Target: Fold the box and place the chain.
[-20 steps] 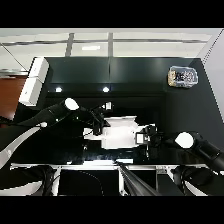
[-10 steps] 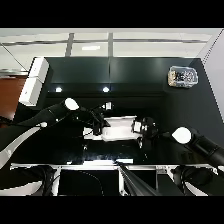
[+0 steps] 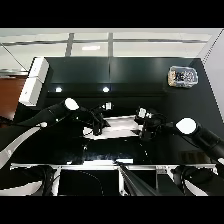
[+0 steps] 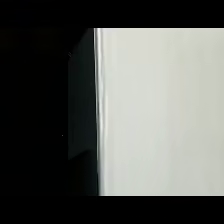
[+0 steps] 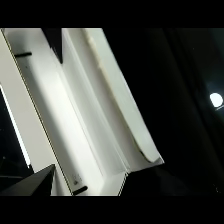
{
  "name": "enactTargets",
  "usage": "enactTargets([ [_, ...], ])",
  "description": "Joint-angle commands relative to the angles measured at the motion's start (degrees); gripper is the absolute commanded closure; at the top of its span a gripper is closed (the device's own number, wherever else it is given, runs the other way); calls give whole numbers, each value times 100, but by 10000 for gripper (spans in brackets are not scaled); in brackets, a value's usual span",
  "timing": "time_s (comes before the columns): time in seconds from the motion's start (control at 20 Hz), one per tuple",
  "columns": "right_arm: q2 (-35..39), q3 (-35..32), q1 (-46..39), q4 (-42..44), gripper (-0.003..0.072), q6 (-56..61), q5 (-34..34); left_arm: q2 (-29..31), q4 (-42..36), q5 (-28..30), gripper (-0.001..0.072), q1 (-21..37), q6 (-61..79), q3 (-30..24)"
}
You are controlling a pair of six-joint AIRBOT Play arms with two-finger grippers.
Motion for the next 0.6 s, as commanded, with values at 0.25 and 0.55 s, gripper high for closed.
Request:
enactTargets([
  [0.25, -640, 11, -98, 881, -19, -1152, 605, -2, 2, -4, 684, 4, 2, 2],
  [0.55, -723, -17, -81, 544, -19, -1617, 793, -2, 2, -2, 684, 7, 2, 4],
])
